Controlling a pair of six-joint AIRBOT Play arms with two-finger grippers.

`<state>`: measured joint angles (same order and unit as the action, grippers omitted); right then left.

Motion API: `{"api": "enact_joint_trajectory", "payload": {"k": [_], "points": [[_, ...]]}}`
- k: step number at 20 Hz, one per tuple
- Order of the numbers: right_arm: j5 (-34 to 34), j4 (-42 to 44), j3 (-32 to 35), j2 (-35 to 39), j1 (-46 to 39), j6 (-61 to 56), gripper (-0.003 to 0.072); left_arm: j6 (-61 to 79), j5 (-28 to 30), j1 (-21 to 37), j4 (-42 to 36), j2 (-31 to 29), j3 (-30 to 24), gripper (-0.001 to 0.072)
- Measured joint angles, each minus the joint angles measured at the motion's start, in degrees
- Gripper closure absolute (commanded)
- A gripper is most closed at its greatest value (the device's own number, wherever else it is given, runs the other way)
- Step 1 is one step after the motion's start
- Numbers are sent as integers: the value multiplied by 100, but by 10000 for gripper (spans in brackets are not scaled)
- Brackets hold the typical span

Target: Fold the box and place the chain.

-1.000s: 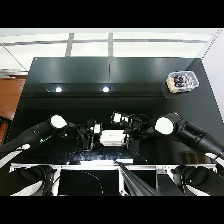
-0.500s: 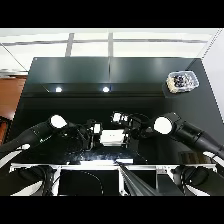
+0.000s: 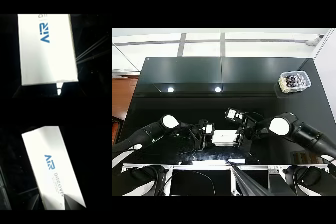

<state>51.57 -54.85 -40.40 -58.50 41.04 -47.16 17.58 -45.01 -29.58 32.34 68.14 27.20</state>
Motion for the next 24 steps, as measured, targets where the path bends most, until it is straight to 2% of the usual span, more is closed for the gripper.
{"api": "enact_joint_trajectory", "payload": {"k": [1, 4, 6, 10, 14, 24], "points": [[33, 17, 0, 81, 0, -269, 667, 0, 0, 0, 0, 0, 0, 243], [186, 164, 37, 234, -2, -1038, 656, 0, 0, 0, 0, 0, 0, 243], [11, 321, 153, 264, -66, -1606, 656, 0, 0, 0, 0, 0, 0, 243], [-350, 1290, 437, 160, -503, -2269, 656, -2, 0, 0, 0, 0, 0, 243], [-219, 2041, 549, -136, -828, -2391, 656, -2, 0, 0, 0, 0, 0, 243], [162, 2872, 595, -695, -933, -2011, 655, -2, 0, 0, 0, 0, 0, 243]]}}
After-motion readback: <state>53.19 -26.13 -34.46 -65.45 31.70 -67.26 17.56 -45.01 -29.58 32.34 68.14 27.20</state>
